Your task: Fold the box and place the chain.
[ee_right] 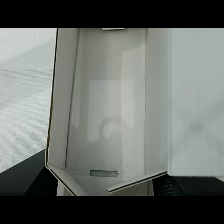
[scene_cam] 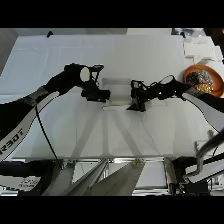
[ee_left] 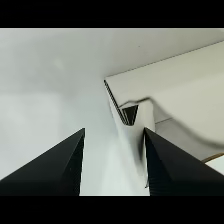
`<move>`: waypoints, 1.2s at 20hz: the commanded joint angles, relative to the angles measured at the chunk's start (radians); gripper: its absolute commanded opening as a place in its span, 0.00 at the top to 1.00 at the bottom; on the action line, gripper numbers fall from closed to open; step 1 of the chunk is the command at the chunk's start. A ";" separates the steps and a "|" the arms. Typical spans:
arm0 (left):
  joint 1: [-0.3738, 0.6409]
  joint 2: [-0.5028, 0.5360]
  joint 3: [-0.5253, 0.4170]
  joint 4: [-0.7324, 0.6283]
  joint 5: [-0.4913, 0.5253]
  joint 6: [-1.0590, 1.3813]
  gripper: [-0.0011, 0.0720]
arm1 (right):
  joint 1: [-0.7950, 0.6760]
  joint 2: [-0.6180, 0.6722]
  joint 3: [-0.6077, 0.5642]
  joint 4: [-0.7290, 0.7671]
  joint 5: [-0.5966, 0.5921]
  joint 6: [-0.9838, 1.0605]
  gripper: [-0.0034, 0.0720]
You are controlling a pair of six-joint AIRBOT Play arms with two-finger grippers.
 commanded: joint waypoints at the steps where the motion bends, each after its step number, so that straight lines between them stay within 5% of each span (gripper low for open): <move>1: -0.048 -0.049 0.070 0.063 -0.073 -0.056 0.49 | 0.000 0.000 0.000 0.003 0.003 0.000 0.35; 12: -0.086 -0.092 0.116 0.173 -0.165 -0.222 0.63 | 0.000 0.000 0.000 0.003 0.003 -0.001 0.35; 17: -0.089 -0.092 0.116 0.164 -0.165 -0.282 0.93 | 0.000 0.000 0.000 0.003 0.003 0.000 0.35; 24: -0.089 -0.092 0.116 0.145 -0.157 -0.305 0.97 | 0.000 0.000 0.000 0.003 0.003 -0.001 0.35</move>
